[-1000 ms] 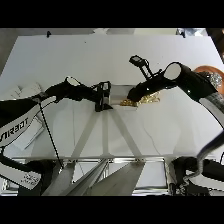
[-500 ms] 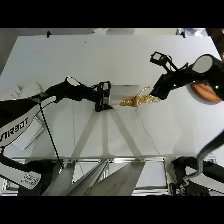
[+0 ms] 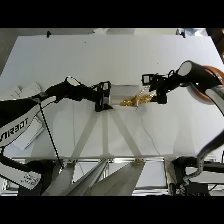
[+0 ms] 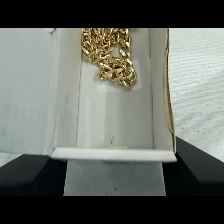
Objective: Fold the box and place the chain.
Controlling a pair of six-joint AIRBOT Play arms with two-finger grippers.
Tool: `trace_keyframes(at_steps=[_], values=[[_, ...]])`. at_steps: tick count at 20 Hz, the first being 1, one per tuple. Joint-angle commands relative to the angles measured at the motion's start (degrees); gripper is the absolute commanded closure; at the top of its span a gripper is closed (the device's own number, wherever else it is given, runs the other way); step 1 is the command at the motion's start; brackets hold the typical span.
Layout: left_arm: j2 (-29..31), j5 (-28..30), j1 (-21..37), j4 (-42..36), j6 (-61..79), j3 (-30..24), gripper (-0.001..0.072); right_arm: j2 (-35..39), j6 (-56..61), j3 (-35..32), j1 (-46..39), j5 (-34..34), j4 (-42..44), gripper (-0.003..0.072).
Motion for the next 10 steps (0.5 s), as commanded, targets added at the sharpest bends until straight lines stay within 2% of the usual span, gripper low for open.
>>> trace_keyframes(at_steps=[1,3,4,6,7,8,10], values=[[0.0,0.0,0.0,0.0,0.0,0.0,0.0692,-4.4,-3.0,0.0,2.5,-3.6,-2.1,0.0132],[0.0,0.0,0.0,0.0,0.0,0.0,0.0692,-5.9,-2.8,0.0,3.3,-6.9,-2.1,0.0153],[0.0,0.0,0.0,0.0,0.0,0.0,0.0692,-6.4,-2.1,0.0,3.5,-8.3,-2.3,0.0211],[0.0,0.0,0.0,0.0,0.0,0.0,0.0692,-6.4,2.0,0.0,3.9,-8.3,-5.5,0.055],[0.0,0.0,0.0,0.0,0.0,0.0,0.0692,-6.4,4.2,0.0,4.1,-7.0,-8.1,0.0626],[0.0,0.0,0.0,0.0,0.0,0.0,0.0692,-6.4,6.1,0.0,4.1,-5.2,-10.4,0.0676],[0.0,0.0,0.0,0.0,0.0,0.0,0.0692,-5.7,9.1,0.0,4.1,-0.4,-11.1,0.0676]])
